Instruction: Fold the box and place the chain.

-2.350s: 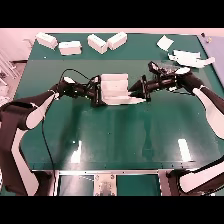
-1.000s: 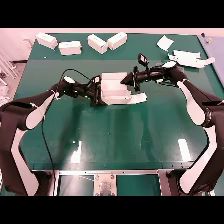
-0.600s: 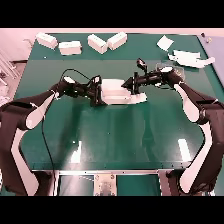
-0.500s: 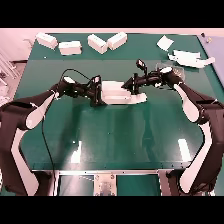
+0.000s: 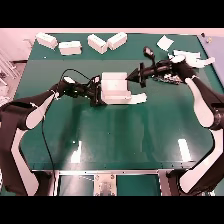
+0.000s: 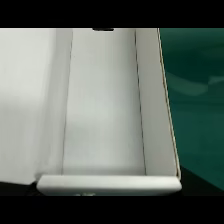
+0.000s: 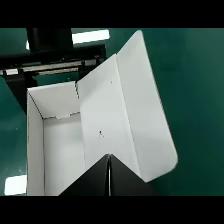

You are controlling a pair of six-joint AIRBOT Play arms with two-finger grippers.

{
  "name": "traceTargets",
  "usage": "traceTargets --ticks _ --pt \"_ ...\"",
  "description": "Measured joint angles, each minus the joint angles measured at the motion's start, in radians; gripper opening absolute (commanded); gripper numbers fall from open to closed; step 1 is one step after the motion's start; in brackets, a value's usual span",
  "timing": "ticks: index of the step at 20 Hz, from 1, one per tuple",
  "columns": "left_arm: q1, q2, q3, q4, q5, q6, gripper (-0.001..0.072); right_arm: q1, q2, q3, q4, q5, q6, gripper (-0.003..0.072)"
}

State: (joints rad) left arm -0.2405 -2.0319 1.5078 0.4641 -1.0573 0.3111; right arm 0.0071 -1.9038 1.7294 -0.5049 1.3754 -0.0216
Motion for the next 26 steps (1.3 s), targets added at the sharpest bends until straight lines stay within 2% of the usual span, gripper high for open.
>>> traceTargets --ticks 3,5,7,8,9,12,15,21,26 --pt "0.0 0.0 0.0 0.0 0.0 0.0 0.0465 -0.015 0.065 -0.03 -0.065 0.009 0.078 0.0003" --pt "0.0 0.0 0.0 0.0 0.0 0.0 0.0465 -0.022 0.113 -0.101 -0.109 -0.01 0.113 0.0002" --pt "0.0 0.0 0.0 0.0 0.0 0.0 0.0464 -0.023 0.171 -0.206 -0.127 -0.084 0.116 0.0027" --pt "0.0 0.0 0.0 0.0 -0.001 0.0 0.0465 -0.026 0.196 -0.258 -0.138 -0.126 0.103 0.0379" --pt "0.0 0.0 0.0 0.0 -0.001 0.0 0.0465 -0.028 0.216 -0.307 -0.144 -0.166 0.078 0.0649" --pt "0.0 0.0 0.0 0.0 -0.001 0.0 0.0465 -0.028 0.237 -0.406 -0.154 -0.208 -0.002 0.0649" --pt "0.0 0.0 0.0 0.0 -0.001 0.0 0.0465 -0.029 0.223 -0.447 -0.161 -0.229 -0.106 0.0649" --pt "0.0 0.0 0.0 0.0 -0.001 0.0 0.0465 -0.038 0.167 -0.465 -0.125 -0.251 -0.285 0.0626" --pt "0.0 0.0 0.0 0.0 -0.002 0.0 0.0465 -0.034 0.127 -0.433 -0.086 -0.259 -0.343 0.0618"
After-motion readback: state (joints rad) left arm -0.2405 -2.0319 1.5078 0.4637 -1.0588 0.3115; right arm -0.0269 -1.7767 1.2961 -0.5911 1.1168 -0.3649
